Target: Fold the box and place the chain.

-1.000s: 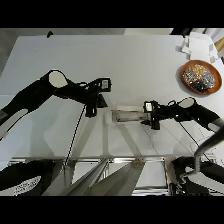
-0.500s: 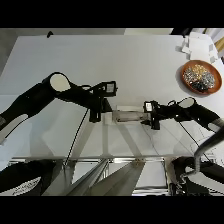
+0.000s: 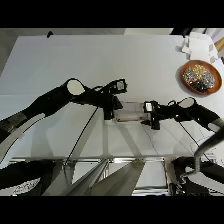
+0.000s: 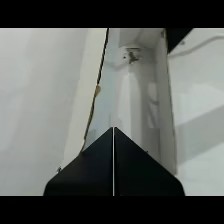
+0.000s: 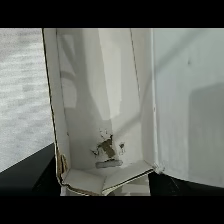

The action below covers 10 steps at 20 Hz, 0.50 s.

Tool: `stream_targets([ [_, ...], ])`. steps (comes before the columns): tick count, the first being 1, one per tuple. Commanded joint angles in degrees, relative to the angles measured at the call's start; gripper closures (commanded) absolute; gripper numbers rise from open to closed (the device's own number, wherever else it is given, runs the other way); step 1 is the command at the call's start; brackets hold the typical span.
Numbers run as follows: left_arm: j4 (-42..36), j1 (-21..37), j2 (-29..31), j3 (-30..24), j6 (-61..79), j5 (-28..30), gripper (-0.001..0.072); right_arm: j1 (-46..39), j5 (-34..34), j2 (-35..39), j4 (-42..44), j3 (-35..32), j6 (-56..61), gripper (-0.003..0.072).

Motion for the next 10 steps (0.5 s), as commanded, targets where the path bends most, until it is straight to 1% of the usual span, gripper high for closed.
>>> stream_targets([
  [1, -2.3, -0.2, -3.0, 0.0, -2.6, 8.2, 0.0708, 0.0, 0.0, 0.0, 0.0, 0.0, 0.0, 0.0281],
  [3, -3.0, -0.2, -4.0, 0.0, -5.4, 11.8, 0.0708, 0.0, 0.0, 0.0, 0.0, 0.0, 0.0, 0.0281],
  [4, -3.0, -0.2, -4.4, 0.0, -6.0, 12.2, 0.0708, 0.0, 0.0, 0.0, 0.0, 0.0, 0.0, 0.0281],
  [8, -2.1, -0.2, -5.9, 0.0, -6.6, 8.5, 0.0708, 0.0, 0.0, 0.0, 0.0, 0.0, 0.0, 0.0281],
  [10, -0.1, -0.2, -6.1, 0.0, -6.6, 6.4, 0.0709, 0.0, 0.0, 0.0, 0.0, 0.0, 0.0, 0.0281],
])
